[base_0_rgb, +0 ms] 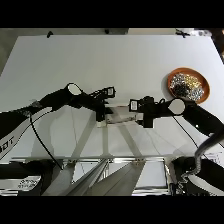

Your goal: Fold the box and place the chain.

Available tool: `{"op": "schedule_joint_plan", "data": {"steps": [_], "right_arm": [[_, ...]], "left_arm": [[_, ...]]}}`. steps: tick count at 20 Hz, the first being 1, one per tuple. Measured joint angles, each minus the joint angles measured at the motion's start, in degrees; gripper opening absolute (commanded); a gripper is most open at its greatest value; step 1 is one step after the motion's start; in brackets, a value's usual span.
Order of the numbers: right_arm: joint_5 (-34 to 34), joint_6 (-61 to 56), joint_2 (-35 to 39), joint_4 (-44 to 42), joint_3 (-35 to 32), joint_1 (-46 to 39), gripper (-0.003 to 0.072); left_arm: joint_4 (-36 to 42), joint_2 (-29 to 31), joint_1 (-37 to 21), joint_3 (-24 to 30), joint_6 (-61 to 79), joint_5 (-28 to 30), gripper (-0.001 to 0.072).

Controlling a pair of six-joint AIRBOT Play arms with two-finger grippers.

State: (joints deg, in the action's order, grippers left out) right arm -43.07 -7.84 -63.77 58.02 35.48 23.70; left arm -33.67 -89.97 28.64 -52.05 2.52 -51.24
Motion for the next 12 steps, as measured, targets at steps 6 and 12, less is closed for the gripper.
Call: {"op": "schedule_joint_plan", "data": {"steps": [6, 12], "right_arm": [[-1.4, 1.7, -3.9, -2.4, 2.7, -0.1, 0.0669], [-4.9, 2.2, -6.3, -2.8, 3.9, -0.2, 0.0669]], "left_arm": [[0.0, 0.0, 0.0, 0.0, 0.0, 0.0, 0.0009], [0.0, 0.0, 0.0, 0.0, 0.0, -0.1, 0.0009]]}}
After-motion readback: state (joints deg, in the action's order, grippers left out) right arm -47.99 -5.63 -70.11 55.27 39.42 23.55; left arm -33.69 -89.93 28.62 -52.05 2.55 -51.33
